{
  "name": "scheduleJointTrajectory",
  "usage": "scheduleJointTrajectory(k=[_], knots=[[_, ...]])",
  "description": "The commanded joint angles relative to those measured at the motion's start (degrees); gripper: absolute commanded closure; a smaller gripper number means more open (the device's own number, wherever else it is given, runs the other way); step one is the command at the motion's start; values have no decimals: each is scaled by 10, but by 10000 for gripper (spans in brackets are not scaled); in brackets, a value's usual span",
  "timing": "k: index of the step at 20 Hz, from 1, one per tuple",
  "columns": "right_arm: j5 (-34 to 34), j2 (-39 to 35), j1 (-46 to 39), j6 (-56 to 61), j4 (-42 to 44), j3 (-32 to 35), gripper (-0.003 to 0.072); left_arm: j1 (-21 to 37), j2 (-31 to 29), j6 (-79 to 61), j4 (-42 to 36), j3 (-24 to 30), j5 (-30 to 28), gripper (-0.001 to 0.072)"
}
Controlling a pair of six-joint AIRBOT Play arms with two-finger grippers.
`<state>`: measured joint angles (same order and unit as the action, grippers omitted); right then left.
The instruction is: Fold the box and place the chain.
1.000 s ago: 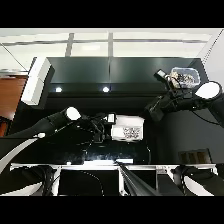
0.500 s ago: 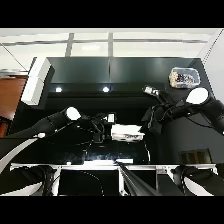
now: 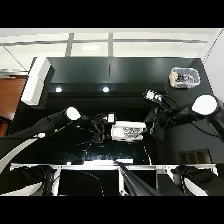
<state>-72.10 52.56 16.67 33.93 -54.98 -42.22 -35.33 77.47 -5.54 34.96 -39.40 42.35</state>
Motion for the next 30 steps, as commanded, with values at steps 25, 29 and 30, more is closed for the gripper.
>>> scheduleJointTrajectory(k=[25, 29, 30], knots=[[159, -41, 17, 23, 15, 63, -22, 0, 0, 0, 0, 0, -2, 380], [115, -38, 17, 23, 16, 78, -21, 0, 0, 0, 0, 0, -2, 380], [115, -38, 17, 18, 16, 80, -21, 0, 0, 0, 0, 0, -2, 380]])
